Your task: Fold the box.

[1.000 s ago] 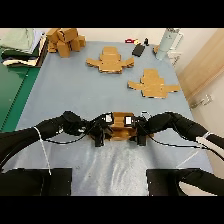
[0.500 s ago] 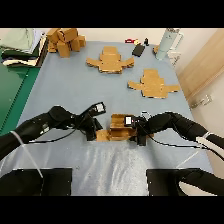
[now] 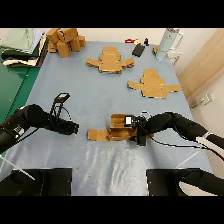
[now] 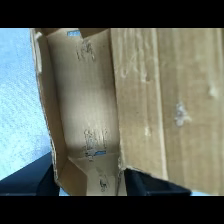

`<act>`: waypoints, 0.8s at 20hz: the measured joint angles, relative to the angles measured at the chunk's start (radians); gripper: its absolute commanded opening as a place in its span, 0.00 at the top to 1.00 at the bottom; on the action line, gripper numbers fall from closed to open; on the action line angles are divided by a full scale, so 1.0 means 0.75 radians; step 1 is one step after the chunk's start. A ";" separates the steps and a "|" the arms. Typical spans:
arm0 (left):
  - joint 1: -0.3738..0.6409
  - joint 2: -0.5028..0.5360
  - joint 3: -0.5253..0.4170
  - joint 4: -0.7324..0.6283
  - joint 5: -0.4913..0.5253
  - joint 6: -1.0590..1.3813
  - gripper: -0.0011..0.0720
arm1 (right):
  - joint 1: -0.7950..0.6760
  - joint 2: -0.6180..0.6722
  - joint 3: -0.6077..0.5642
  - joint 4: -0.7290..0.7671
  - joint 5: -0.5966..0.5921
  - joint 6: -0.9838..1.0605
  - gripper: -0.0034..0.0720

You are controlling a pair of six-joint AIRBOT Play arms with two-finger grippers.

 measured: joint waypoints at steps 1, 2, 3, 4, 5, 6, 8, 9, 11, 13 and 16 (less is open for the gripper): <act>-0.014 -0.009 -0.019 -0.027 0.006 -0.039 0.97 | 0.000 0.000 -0.001 0.000 0.000 0.000 0.33; -0.041 -0.023 -0.037 -0.067 0.025 -0.071 0.97 | 0.000 0.000 -0.001 0.000 0.000 0.000 0.33; -0.072 -0.038 -0.049 -0.102 0.055 -0.093 0.97 | 0.000 0.000 -0.001 0.000 0.000 0.000 0.33; -0.111 -0.058 -0.060 -0.131 0.087 -0.114 0.97 | 0.000 0.000 -0.001 0.000 0.000 0.000 0.33; -0.151 -0.081 -0.066 -0.161 0.124 -0.124 0.97 | 0.000 0.000 0.000 0.000 0.000 0.000 0.33; -0.196 -0.107 -0.072 -0.195 0.162 -0.137 0.97 | 0.000 0.000 -0.001 0.000 0.000 0.000 0.33; -0.275 -0.159 -0.079 -0.246 0.235 -0.147 0.97 | 0.000 0.000 -0.001 0.000 0.000 0.000 0.33; -0.315 -0.187 -0.080 -0.269 0.268 -0.151 0.97 | 0.000 0.000 0.000 0.000 0.000 0.000 0.33; -0.376 -0.226 -0.082 -0.305 0.336 -0.157 0.97 | 0.000 0.000 -0.001 0.000 0.000 0.000 0.33; -0.414 -0.247 -0.080 -0.329 0.388 -0.161 0.97 | 0.000 0.000 0.000 0.000 0.000 0.000 0.33; -0.437 -0.260 -0.077 -0.349 0.444 -0.158 0.97 | 0.000 0.000 -0.001 0.000 0.000 0.000 0.33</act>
